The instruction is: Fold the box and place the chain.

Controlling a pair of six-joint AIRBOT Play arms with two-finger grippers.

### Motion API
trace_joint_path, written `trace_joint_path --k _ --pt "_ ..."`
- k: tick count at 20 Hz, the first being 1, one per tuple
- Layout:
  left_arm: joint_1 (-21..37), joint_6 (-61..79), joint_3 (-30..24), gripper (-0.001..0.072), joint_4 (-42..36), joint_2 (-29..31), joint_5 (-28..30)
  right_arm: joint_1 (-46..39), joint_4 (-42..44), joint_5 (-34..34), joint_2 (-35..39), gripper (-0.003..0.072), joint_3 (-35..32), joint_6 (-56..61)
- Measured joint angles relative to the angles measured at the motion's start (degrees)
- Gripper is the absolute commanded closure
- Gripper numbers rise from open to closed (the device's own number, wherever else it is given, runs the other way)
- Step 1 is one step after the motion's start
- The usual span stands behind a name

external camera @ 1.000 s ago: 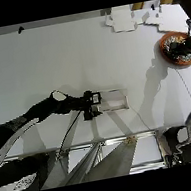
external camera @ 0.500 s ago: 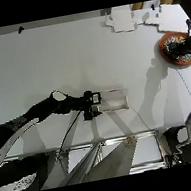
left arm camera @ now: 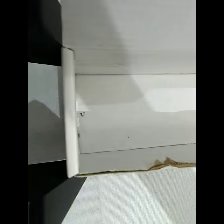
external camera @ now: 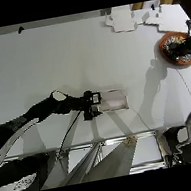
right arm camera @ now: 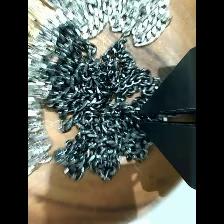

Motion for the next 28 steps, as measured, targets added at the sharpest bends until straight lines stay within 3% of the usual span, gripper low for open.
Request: trace_joint_path --k 10,17,28 --pt "0.0 0.0 0.0 0.0437 0.0 0.0 0.0 0.0 0.0 6.1 7.5 0.0668 0.0 -3.0" --pt "0.0 0.0 0.0 0.0437 0.0 0.0 0.0 0.5 3.0 11.9 20.1 0.0668 0.0 -6.3" --pt "0.0 0.0 0.0 0.0437 0.0 0.0 0.0 12.9 5.1 20.2 33.6 0.0668 0.0 -7.6"
